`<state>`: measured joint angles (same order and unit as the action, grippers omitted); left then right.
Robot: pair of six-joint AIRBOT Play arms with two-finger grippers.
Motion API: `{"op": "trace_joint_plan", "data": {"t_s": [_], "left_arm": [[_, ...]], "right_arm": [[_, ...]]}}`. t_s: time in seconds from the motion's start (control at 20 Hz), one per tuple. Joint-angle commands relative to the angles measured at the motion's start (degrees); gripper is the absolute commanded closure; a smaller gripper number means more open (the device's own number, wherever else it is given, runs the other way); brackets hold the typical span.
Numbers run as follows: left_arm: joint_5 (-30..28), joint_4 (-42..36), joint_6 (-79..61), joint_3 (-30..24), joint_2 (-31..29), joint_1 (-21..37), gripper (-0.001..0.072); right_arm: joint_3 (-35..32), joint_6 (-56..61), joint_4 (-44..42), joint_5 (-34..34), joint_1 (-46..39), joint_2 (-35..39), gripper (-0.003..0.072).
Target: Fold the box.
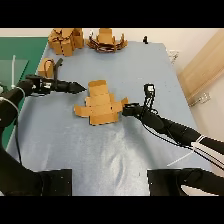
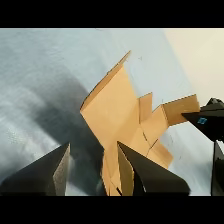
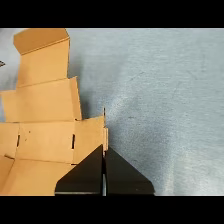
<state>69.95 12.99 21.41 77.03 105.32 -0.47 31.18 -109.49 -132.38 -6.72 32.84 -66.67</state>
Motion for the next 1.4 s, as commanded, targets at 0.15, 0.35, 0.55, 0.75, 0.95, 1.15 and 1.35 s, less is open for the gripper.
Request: {"op": "trace_joint_plan", "data": {"t_s": [0.15, 0.35, 0.55, 0.75, 0.95, 1.15, 1.35], "left_arm": [[6.7, -0.8, 3.5, 11.3, 9.7, -2.6, 0.0262], [8.6, -0.7, 4.9, 13.0, 11.7, -2.8, 0.0262], [9.9, 1.6, 5.3, 12.9, 11.8, -2.8, 0.0263], [9.6, 1.6, 5.4, 12.9, 11.8, -2.8, 0.0417], [9.8, 1.7, 5.5, 12.9, 11.8, -2.8, 0.0417], [9.6, 1.6, 5.5, 13.0, 11.8, -3.2, 0.0417], [8.0, 1.6, 5.4, 13.0, 11.8, -4.7, 0.0417]], "right_arm": [[-0.3, 0.1, 0.4, -1.4, 0.1, -0.6, 0.0684], [-0.3, 0.5, 0.3, -1.4, 0.1, -0.6, 0.0684], [-0.3, 0.7, 0.3, -1.4, 0.1, -0.6, 0.0683], [-0.3, 1.5, 0.4, -1.4, 0.1, -0.6, 0.0683], [-0.3, 1.7, 0.4, -1.4, 0.1, -0.6, 0.0683], [-0.3, 1.7, 0.4, -1.3, 0.1, -0.6, 0.0683], [-0.3, 1.7, 0.3, -1.1, 0.1, -0.6, 0.0684]]}}
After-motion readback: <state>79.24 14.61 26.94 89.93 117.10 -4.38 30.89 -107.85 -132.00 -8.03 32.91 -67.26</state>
